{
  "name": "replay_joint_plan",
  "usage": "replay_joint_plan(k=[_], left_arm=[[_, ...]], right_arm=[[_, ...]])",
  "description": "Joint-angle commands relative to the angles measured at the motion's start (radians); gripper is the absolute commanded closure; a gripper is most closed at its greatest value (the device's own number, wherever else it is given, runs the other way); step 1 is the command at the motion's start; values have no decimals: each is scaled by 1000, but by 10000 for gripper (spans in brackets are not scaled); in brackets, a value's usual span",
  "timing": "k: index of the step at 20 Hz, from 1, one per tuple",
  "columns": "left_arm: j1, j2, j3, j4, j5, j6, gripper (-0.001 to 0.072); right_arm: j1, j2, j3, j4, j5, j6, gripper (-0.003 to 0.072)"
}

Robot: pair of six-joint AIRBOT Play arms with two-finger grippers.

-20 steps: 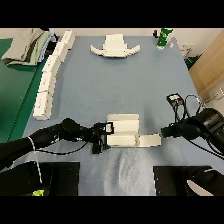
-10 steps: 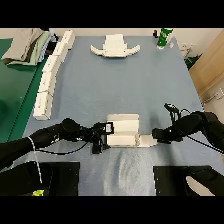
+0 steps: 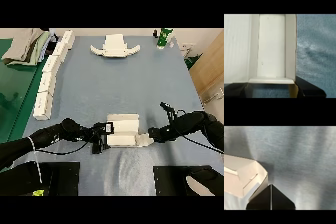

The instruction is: Fold the box.

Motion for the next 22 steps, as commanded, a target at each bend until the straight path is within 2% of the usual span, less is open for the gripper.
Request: replay_joint_plan(k=[1,3,5,12,14,19,22], left_arm=[[1,0,0,0,0,0,284],[1,0,0,0,0,0,284],[1,0,0,0,0,0,284],[1,0,0,0,0,0,284],[1,0,0,0,0,0,284],[1,0,0,0,0,0,284],[1,0,0,0,0,0,284]], right_arm=[[3,0,5,74,0,-56,683],[14,0,17,74,-4,-57,681],[29,0,32,79,-14,-57,458],[48,-3,81,85,-34,-57,443],[94,-3,79,84,-24,-56,240],[205,-42,82,28,63,21,244],[310,-93,122,-121,79,150,245]])
